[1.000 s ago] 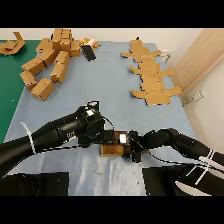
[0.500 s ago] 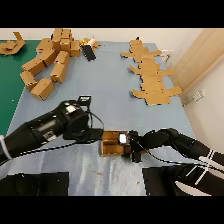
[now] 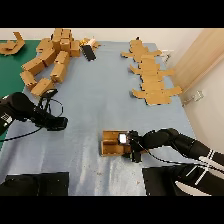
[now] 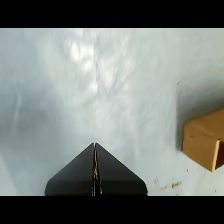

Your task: Fold the box.

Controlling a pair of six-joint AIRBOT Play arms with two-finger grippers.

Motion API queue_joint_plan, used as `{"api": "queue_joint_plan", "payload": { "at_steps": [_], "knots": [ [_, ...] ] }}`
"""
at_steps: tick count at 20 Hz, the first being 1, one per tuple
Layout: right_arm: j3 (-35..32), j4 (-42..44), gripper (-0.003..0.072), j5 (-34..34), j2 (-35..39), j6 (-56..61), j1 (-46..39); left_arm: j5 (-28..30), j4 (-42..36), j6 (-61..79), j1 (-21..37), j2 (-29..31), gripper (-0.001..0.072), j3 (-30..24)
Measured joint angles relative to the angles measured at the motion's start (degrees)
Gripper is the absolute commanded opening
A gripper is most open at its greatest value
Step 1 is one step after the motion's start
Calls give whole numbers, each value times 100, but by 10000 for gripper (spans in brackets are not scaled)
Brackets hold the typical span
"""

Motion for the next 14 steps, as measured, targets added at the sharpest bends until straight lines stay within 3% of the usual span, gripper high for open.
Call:
{"api": "queue_joint_plan", "payload": {
  "at_steps": [2, 5, 8, 12, 13, 14],
  "knots": [
    [0, 0, 507, 0, 0, 0, 0, 509, -922, 1641, 236, -251, 8, -44],
    [0, -11, 507, -7, 4, 2, 0, 1333, -1827, 3587, -155, -424, 8, -79],
    [0, -22, 507, -11, 4, 2, 0, 1888, -1971, 4522, -1014, -282, 8, -310],
    [0, -31, 506, -13, 7, 2, 0, 2406, -1698, 4872, -2087, 376, 14, -1051],
    [0, -35, 507, -13, 9, 2, 0, 2505, -1602, 4911, -2302, 533, 313, -1257],
    [0, -35, 506, -15, 9, 2, 0, 2546, -1502, 4955, -2476, 636, 712, -1440]
  ]
}}
